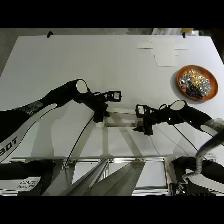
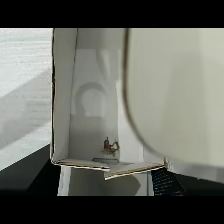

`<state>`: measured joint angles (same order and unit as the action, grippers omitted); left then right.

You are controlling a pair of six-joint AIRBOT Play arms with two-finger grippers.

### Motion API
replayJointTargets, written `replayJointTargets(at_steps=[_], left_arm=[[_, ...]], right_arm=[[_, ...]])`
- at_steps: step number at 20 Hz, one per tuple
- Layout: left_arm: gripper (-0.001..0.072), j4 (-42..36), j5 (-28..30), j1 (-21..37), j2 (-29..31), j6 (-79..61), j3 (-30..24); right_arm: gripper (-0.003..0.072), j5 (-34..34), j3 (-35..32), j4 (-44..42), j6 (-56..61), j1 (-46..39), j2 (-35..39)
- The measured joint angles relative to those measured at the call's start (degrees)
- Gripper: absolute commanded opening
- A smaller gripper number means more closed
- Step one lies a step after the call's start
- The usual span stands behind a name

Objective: Fold the box and place the chain.

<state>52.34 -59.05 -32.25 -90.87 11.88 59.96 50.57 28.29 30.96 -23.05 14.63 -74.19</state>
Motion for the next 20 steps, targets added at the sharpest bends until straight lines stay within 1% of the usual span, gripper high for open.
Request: replayJointTargets(at_steps=[3, 20], left_arm=[[0.0011, 0.0, 0.0, 0.0, 0.0, 0.0, 0.0], [0.0011, 0.0, 0.0, 0.0, 0.0, 0.0, 0.0]], right_arm=[[0.0434, -0.4, 0.0, -0.1, 0.0, 0.0, -0.3], [0.0437, -1.7, 0.0, 0.2, 0.0, 0.0, -0.5]])
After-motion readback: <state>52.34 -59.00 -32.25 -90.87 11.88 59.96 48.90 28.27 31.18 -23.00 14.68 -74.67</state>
